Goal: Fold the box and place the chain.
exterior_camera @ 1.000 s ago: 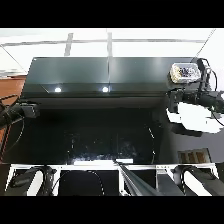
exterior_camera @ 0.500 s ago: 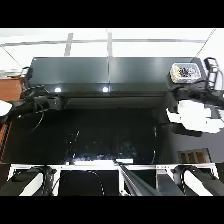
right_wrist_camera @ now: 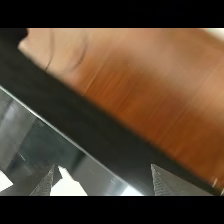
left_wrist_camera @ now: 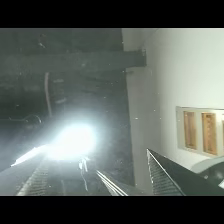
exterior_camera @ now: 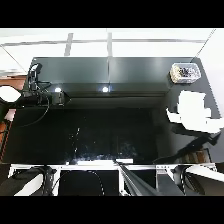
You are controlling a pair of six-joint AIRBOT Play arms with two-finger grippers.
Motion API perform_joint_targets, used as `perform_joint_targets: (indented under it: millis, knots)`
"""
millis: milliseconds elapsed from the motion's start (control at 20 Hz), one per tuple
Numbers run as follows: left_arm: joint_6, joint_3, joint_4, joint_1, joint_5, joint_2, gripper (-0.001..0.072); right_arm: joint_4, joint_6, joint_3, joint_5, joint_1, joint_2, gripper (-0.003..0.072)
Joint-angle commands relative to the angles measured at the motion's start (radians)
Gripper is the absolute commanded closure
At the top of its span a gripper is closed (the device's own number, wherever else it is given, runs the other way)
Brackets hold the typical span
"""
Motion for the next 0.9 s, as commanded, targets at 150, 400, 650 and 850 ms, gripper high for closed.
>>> perform_joint_targets:
  millis: [150, 400, 650, 850]
  knots:
    - [-0.099, 0.006, 0.013, -0.004, -0.016, -0.005, -0.0009, 0.152, -0.384, 0.16, 0.422, -0.031, -0.266, -0.0034]
    - [-0.099, 0.006, -0.007, -0.004, -0.02, -0.005, -0.0009, 0.024, -0.411, 0.161, 0.369, 0.129, -0.294, -0.002]
    - [-0.086, 0.006, -0.009, -0.004, -0.013, -0.005, -0.0009, 0.058, -0.411, 0.172, 0.44, 0.138, -0.23, 0.0676]
    - [-0.086, 0.006, -0.008, -0.004, -0.008, -0.005, -0.0009, 0.246, -0.405, 0.094, 0.439, 0.154, -0.053, 0.0675]
